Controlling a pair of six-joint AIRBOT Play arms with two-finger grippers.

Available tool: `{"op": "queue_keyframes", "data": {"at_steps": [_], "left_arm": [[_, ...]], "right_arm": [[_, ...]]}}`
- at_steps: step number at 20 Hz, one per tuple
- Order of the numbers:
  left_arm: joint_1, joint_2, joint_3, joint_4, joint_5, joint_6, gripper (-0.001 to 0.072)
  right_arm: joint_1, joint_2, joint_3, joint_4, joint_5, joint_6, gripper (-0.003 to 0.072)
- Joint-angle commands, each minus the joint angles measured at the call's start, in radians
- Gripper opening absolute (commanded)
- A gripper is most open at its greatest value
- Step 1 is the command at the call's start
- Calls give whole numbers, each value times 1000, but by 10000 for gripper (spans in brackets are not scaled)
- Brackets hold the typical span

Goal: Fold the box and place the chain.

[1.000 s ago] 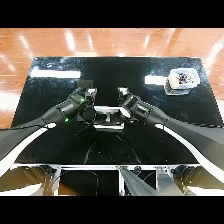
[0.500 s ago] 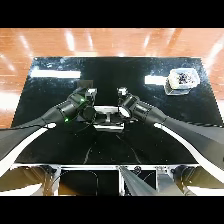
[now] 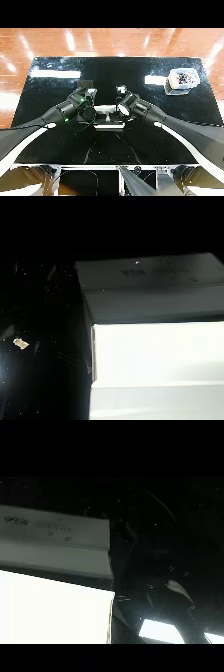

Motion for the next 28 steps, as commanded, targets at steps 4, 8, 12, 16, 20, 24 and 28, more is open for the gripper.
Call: {"op": "queue_keyframes", "data": {"at_steps": [4, 8, 12, 16, 20, 24, 28], "left_arm": [[-1, -1, 0, 3, -2, 3, 23], [-1, -1, 0, 4, -2, 3, 23], [-1, -1, 0, 3, -2, 3, 23], [-1, -1, 0, 3, -2, 3, 23], [-1, -1, 0, 4, -3, 3, 23], [-1, -1, 0, 4, -1, 3, 23], [-1, -1, 0, 4, -2, 3, 23]], "right_arm": [[2, 1, 3, 15, -2, -14, 331], [2, 1, 3, 15, -2, -14, 299], [2, 1, 3, 17, -2, -34, 32], [2, 1, 3, 21, 10, -33, 76], [2, 8, 3, 19, 50, -35, 397], [2, 87, 3, 8, 101, -119, 396], [2, 270, 2, -6, 198, -218, 396]]}}
